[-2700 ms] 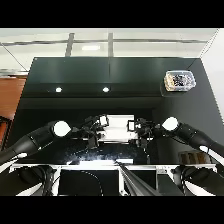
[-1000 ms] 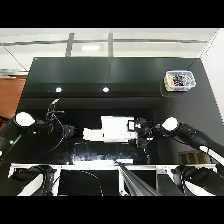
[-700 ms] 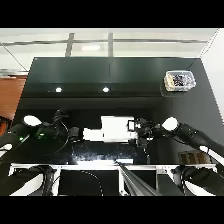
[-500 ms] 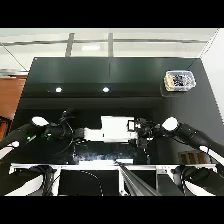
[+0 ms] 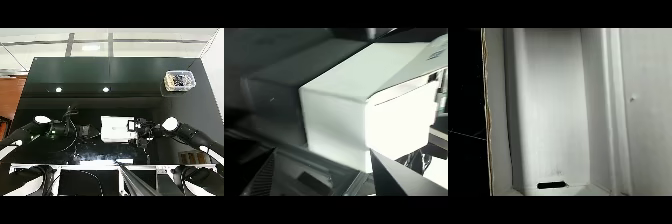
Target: Fold the box and place the chain.
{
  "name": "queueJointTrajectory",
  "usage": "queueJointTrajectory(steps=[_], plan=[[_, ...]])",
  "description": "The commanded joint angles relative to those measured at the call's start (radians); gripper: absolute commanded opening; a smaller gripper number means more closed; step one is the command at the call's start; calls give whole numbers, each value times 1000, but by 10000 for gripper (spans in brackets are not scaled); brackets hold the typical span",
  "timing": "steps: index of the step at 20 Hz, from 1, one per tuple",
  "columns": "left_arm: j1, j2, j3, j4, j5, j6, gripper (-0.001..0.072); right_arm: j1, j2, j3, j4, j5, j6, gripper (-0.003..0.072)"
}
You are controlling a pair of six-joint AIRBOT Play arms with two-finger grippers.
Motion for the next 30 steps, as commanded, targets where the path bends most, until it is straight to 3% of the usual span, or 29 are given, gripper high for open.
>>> queueJointTrajectory(steps=[1, 6, 13, 14, 16, 18, 20, 23, 30], plan=[[-2, 0, 19, -18, -23, 24, 657, 0, 0, 0, 0, 0, 0, 169], [-53, 1, 61, 24, -5, -36, 656, 0, 0, 0, 0, 0, 0, 170], [-286, 1, 283, 462, 102, -595, 654, 0, 0, 0, 0, 0, 0, 170], [-309, 0, 309, 505, 102, -661, 609, 0, 0, 0, 0, 0, 0, 170], [-353, 0, 342, 592, 92, -795, 595, 0, 0, 0, 0, 0, 0, 169], [-388, 0, 361, 621, 73, -846, 594, 0, 0, 0, 0, 0, 1, 170], [-416, 0, 368, 621, 73, -857, 480, 0, 0, 0, 0, 0, 1, 170], [-446, 0, 370, 636, 86, -887, 439, 0, 0, 0, 0, 0, 1, 170], [-522, -12, 375, 855, 149, -1156, 439, 0, 0, 0, 0, 0, 1, 170]])
